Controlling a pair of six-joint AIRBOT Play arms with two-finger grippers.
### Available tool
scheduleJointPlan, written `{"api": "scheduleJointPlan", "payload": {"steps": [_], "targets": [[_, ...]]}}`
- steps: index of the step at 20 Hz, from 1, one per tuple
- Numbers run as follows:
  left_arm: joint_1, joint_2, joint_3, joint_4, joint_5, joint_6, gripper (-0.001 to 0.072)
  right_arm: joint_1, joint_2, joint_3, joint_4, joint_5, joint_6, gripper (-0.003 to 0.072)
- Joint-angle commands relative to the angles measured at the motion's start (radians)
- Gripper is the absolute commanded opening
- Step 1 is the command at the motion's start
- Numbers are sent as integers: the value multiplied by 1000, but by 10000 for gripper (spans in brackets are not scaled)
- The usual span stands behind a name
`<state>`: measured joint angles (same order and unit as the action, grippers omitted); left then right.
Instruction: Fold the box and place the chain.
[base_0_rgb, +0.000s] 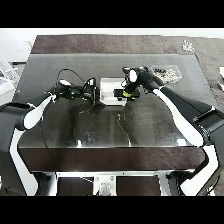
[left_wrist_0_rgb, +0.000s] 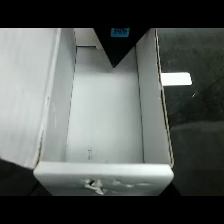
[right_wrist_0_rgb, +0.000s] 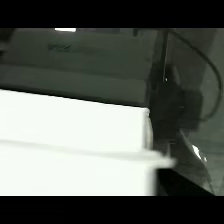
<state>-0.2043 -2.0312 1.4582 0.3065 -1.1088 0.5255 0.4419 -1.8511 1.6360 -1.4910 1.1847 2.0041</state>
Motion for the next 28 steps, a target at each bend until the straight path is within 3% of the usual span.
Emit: {"api": "scheduleJointPlan", "payload": {"steps": [1, 9, 14, 17, 20, 24, 26, 28], "targets": [[2, 0, 0, 1, -1, -1, 531, -4, 4, 11, -19, 2, 12, 487], [2, 0, 0, 1, -2, -2, 531, -18, 68, 158, -88, 2, -79, 488], [2, 0, 0, 1, -2, -2, 531, -33, 136, 192, -468, 2, -215, 488], [2, 0, 0, 0, -2, -2, 530, -112, 145, 192, -558, -21, -229, 488], [2, 0, 0, 0, -2, -2, 531, -253, 142, 188, -462, -98, -235, 490], [2, 0, 0, 0, -2, -1, 531, -445, 102, 188, -109, -187, -355, 488], [2, 0, 0, 0, -2, -1, 531, -513, 55, 188, 22, -189, -407, 443], [2, 0, 0, 0, -2, -2, 531, -552, 3, 188, 119, -189, -460, 446]]}}
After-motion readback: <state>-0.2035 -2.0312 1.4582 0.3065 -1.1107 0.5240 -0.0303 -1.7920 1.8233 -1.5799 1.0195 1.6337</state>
